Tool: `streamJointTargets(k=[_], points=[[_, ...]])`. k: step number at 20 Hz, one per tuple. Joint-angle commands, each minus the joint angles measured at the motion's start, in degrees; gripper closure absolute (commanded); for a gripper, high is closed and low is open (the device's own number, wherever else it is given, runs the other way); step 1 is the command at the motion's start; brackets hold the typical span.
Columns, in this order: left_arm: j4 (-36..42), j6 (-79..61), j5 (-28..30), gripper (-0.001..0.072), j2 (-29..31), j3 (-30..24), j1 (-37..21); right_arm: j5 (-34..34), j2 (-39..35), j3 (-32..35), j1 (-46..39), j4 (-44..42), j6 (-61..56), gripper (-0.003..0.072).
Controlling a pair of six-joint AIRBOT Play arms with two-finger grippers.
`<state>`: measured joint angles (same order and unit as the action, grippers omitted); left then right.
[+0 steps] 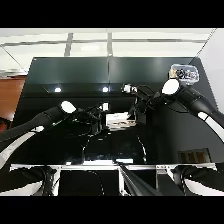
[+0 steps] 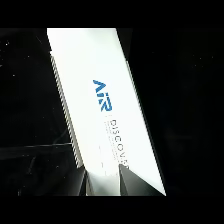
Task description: Fold the box and place the chain.
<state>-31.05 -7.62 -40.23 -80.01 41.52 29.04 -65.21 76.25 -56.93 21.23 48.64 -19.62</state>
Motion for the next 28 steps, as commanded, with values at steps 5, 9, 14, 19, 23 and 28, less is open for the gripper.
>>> streamJointTargets(k=[5, 9, 14, 19, 23, 28], points=[[0.0, -0.1, 0.0, 0.0424, 0.0, 0.0, 0.0, -1.2, 0.0, 0.4, 0.0, 0.1, -0.1, 0.0472], [0.0, -0.1, 0.0, 0.0424, 0.0, 0.0, 0.0, -1.7, 0.0, 0.4, 0.0, 0.1, -0.2, 0.0472], [0.0, -0.1, 0.0, 0.0424, 0.0, 0.0, 0.0, -1.7, 0.0, 0.4, 0.0, 0.1, -0.3, 0.0472], [0.0, -0.1, 0.0, 0.0424, 0.0, 0.0, 0.0, -1.8, 0.0, 0.4, 0.0, 0.1, -1.2, 0.0470], [0.0, -0.1, 0.0, 0.0424, 0.0, 0.0, 0.0, -1.7, 0.0, 0.4, 0.0, 2.0, -3.1, 0.0367], [0.0, -0.1, 0.0, 0.0424, 0.0, 0.0, 0.0, -1.6, 0.0, 0.7, 0.4, 2.4, -3.3, 0.0368]])
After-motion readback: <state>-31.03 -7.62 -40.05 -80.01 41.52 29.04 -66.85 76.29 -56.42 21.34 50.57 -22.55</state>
